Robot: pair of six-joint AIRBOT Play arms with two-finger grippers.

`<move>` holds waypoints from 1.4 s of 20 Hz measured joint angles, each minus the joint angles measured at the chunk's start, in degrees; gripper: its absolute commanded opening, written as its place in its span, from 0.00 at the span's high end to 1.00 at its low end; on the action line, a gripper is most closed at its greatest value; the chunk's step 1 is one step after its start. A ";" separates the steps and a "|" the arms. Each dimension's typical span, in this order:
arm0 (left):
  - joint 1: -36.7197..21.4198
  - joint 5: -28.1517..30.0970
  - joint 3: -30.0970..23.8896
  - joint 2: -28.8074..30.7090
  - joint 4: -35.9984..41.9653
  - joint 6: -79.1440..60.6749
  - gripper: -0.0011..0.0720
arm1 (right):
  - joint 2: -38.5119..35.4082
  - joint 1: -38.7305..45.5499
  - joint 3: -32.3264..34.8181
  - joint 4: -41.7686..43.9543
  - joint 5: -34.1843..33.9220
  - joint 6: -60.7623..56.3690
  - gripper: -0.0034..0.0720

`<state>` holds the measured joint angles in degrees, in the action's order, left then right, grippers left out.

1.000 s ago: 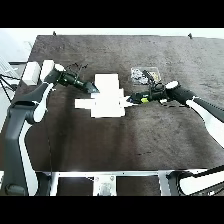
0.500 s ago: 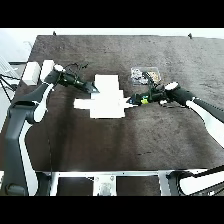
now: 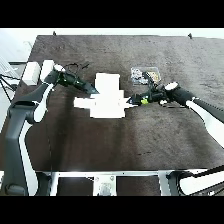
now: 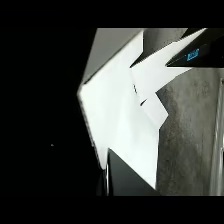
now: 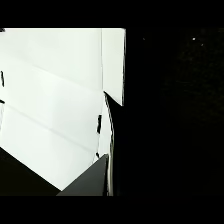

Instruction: Fold the box and place the chain.

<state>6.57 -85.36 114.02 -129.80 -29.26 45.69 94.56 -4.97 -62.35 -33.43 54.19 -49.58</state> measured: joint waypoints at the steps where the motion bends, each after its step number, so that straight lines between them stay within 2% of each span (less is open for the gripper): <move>1: 0.04 0.31 -0.04 -0.04 0.09 -1.09 0.96 | 0.04 0.02 0.04 -0.17 0.09 0.37 0.68; 7: 0.02 -1.46 -0.04 0.00 4.31 -14.21 0.96 | -1.11 5.60 0.04 0.39 0.17 2.95 0.65; 9: 0.02 -2.03 -0.04 0.04 5.29 -19.52 0.97 | -1.60 8.66 0.04 1.09 0.20 3.28 0.56; 15: 0.02 -2.27 -2.40 2.16 6.67 -34.51 0.97 | -1.99 13.38 0.04 4.76 0.44 4.39 0.56; 18: 0.04 0.20 -7.80 5.90 6.97 -44.35 0.97 | -2.03 13.70 0.04 5.95 0.46 5.79 0.56; 24: 0.02 12.00 -22.08 11.65 9.88 -63.98 0.97 | -2.03 13.97 0.04 7.19 0.15 8.15 0.56; 28: 0.02 15.15 -26.10 12.46 11.50 -71.04 0.97 | -2.03 13.99 0.04 7.37 0.02 9.29 0.56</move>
